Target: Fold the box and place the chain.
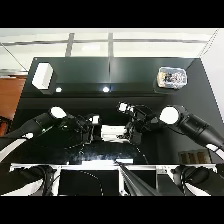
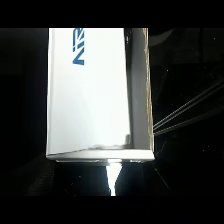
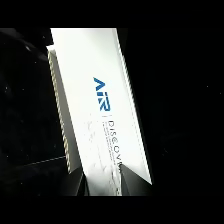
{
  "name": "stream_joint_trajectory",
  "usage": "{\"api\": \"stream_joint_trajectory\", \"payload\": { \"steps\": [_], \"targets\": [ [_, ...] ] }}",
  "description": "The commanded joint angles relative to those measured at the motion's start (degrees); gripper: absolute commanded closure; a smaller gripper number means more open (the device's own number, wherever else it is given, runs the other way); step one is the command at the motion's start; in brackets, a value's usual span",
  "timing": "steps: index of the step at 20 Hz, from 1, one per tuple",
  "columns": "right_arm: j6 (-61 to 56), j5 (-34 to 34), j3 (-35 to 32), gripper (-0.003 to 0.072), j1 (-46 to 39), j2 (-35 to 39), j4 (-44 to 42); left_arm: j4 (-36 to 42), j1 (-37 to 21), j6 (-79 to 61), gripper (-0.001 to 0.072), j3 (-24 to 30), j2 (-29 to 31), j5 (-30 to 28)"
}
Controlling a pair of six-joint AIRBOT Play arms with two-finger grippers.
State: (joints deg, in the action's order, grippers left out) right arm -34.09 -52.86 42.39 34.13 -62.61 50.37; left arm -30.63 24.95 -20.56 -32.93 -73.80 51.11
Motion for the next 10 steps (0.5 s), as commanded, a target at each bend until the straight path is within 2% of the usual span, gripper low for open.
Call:
{"api": "stream_joint_trajectory", "payload": {
  "steps": [1, 6, 8, 10],
  "targets": [
    [0.0, -0.31, -0.02, 0.0454, 0.04, -0.04, 0.04, 0.0, 0.02, 0.0, 0.0254, -0.04, -0.04, -0.04],
    [-0.02, -1.57, -0.02, 0.0453, 0.04, -0.04, 0.04, 0.0, 0.02, 0.0, 0.0254, -0.04, -0.04, -0.02],
    [-0.04, -2.58, -0.02, 0.0403, 0.04, -0.04, 0.09, 0.0, 0.02, 0.0, 0.0255, -0.04, -0.04, -0.02],
    [-0.04, -2.47, -0.02, 0.0403, 0.04, -0.04, 0.09, 0.0, 0.02, 0.0, 0.0255, -0.04, -0.04, -0.02]
  ]
}}
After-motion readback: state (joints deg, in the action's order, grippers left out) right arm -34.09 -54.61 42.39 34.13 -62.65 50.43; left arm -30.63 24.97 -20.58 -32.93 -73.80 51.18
